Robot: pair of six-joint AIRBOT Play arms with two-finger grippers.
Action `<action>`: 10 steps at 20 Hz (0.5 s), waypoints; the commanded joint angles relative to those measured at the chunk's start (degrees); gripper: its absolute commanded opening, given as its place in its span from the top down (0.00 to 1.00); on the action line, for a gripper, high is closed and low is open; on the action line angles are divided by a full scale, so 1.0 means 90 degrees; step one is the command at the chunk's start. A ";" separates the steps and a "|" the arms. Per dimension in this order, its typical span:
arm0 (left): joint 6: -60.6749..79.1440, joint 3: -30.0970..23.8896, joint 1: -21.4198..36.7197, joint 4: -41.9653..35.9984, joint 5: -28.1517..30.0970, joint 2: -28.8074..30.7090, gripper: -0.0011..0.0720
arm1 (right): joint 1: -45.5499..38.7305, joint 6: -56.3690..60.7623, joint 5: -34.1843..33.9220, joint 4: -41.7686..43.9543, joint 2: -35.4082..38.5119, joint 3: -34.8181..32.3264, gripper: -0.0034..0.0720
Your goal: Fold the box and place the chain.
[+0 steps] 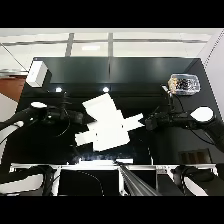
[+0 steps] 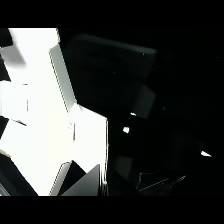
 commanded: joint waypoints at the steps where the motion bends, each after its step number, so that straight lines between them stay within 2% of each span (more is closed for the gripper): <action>1: 0.0546 0.0449 -0.0270 0.0058 -0.0369 -0.0413 0.04 | 0.0002 0.0007 0.0022 -0.0019 0.0002 -0.0002 0.90; 6: 0.0566 0.0534 -0.0284 0.0685 -0.0634 -0.0471 0.05 | 0.0002 0.0007 0.0019 -0.0019 0.0002 -0.0002 0.90; 7: 0.0568 0.0534 -0.0287 0.0784 -0.0692 -0.0471 0.08 | 0.0002 0.0007 0.0019 -0.0017 0.0002 -0.0002 0.90; 8: 0.0573 0.0534 -0.0284 0.0801 -0.0726 -0.0471 0.14 | 0.0002 0.0007 0.0007 -0.0017 0.0002 -0.0002 0.90; 10: 0.0794 0.0534 -0.0287 0.0794 -0.0719 -0.0471 0.17 | 0.0002 0.0007 -0.0036 -0.0022 0.0002 -0.0002 0.90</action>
